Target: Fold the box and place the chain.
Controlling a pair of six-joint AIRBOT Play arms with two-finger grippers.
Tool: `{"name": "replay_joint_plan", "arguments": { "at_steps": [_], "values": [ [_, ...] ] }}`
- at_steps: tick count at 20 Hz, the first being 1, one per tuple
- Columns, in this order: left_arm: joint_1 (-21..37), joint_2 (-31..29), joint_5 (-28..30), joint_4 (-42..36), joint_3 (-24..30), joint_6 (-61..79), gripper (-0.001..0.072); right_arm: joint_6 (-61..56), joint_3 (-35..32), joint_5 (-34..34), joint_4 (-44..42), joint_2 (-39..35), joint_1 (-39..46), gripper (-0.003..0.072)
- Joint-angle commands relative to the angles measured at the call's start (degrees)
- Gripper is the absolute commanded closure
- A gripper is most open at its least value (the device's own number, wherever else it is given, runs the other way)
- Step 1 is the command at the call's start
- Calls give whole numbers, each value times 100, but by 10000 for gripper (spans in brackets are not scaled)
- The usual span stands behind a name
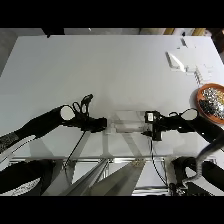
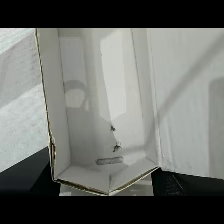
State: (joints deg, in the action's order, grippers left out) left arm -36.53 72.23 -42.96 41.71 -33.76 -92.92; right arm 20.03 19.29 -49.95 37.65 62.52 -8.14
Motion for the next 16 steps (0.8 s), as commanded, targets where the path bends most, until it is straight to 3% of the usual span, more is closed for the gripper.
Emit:
{"name": "replay_joint_plan", "arguments": {
  "at_steps": [1,4,9,12,14,16],
  "values": [
    [-138,4,-11,-118,-133,9,701,-2,4,0,0,-2,0,351],
    [-251,-74,2,-125,-334,9,690,-2,4,-2,0,-2,0,351],
    [-323,-140,9,-118,-555,7,554,-2,4,-2,0,-2,0,351],
    [-385,-140,15,-118,-557,-7,533,-2,4,0,0,-2,0,351],
    [-393,-140,39,-118,-557,-7,431,-2,4,0,0,-2,0,351],
    [-393,-140,37,-116,-557,-7,431,-2,4,0,0,-2,0,351]
  ]
}}
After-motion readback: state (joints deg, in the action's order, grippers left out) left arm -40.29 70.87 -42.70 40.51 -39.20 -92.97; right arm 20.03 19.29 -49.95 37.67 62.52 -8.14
